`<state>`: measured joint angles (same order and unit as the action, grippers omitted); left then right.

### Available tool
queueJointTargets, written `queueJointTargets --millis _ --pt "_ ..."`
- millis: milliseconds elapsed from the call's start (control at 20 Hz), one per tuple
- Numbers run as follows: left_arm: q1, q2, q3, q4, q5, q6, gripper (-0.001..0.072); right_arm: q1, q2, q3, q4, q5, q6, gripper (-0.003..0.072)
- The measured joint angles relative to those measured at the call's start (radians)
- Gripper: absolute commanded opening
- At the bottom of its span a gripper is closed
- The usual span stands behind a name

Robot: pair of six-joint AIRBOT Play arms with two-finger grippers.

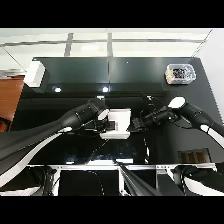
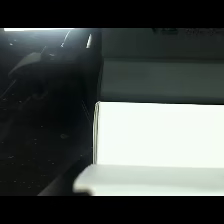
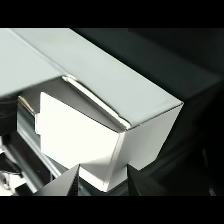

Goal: Fold the box and place the chain.

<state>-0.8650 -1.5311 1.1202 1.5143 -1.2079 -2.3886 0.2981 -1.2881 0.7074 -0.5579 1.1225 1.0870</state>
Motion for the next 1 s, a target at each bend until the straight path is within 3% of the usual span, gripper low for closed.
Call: queueJointTargets --millis 650,1000 --pt "-0.001 0.000 0.000 -0.013 0.010 0.003 0.0027 0.051 0.000 0.115 -0.262 0.064 0.200 0.0322" --pt "-0.001 0.000 0.000 -0.009 0.007 0.002 0.0027 0.141 0.000 0.119 -0.344 -0.047 0.364 0.0321"
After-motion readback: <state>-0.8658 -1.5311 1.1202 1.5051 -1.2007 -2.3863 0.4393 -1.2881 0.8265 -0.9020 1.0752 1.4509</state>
